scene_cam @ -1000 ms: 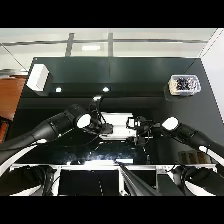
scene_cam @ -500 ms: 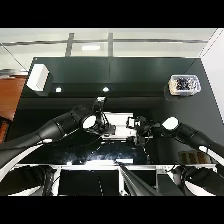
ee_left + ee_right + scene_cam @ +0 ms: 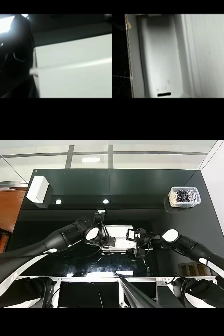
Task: Fold the box and place the chain.
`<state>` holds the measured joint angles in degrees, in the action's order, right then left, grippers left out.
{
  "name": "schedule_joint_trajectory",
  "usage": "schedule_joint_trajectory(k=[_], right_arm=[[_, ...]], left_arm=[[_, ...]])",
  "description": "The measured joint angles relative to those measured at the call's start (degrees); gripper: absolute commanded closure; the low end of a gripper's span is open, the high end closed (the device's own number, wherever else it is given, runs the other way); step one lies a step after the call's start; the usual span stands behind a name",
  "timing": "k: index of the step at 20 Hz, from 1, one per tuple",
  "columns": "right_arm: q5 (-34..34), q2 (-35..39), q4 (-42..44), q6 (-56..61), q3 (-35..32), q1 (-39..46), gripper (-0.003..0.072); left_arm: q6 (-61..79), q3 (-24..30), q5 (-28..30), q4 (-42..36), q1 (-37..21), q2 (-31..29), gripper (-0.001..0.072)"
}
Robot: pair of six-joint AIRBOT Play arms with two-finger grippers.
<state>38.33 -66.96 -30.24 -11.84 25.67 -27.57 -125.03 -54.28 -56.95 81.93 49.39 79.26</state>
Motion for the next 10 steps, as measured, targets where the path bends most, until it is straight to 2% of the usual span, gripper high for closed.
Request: schedule_joint_trajectory(k=[1,10], right_arm=[[0.00,0.00,-0.04,0.00,0.00,0.00,0.0277],[-0.11,0.00,-0.07,0.04,0.00,0.00,0.0277]], left_arm=[[-0.11,-0.37,-0.46,0.20,0.02,0.44,0.0483],[-1.05,-1.99,-0.94,0.63,0.02,1.60,0.0483]])
